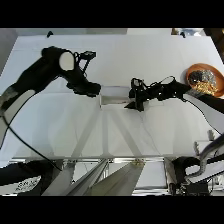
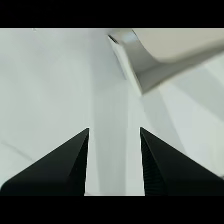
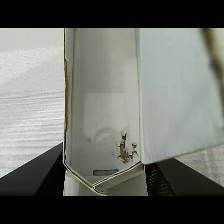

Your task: Fold the box and place the chain.

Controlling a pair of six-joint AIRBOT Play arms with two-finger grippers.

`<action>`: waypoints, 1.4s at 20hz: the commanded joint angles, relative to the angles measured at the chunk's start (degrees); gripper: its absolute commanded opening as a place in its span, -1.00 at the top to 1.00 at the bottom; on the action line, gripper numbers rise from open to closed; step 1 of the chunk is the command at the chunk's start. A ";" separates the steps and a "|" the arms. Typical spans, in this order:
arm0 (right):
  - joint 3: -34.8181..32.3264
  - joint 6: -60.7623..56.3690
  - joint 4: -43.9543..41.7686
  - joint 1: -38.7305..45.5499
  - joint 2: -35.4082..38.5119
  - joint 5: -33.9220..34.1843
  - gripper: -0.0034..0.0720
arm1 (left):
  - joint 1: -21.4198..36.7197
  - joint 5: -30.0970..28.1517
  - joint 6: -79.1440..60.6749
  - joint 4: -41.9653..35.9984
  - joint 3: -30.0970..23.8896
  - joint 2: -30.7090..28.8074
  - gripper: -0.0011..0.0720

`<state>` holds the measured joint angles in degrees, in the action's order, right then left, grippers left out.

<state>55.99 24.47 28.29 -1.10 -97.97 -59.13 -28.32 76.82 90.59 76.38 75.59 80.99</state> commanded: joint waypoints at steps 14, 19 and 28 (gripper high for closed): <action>0.04 -0.02 0.00 -0.02 0.00 -0.04 0.27 | 19.37 -16.92 -113.46 -45.38 -25.90 0.74 -0.98; 0.04 -0.02 0.00 0.00 0.00 -0.04 0.27 | 21.27 -12.61 -134.07 -52.54 -25.86 8.94 -0.98; 0.04 -0.02 0.00 0.00 0.00 -0.04 0.27 | 22.53 -5.90 -134.03 -59.69 -21.97 16.55 -0.98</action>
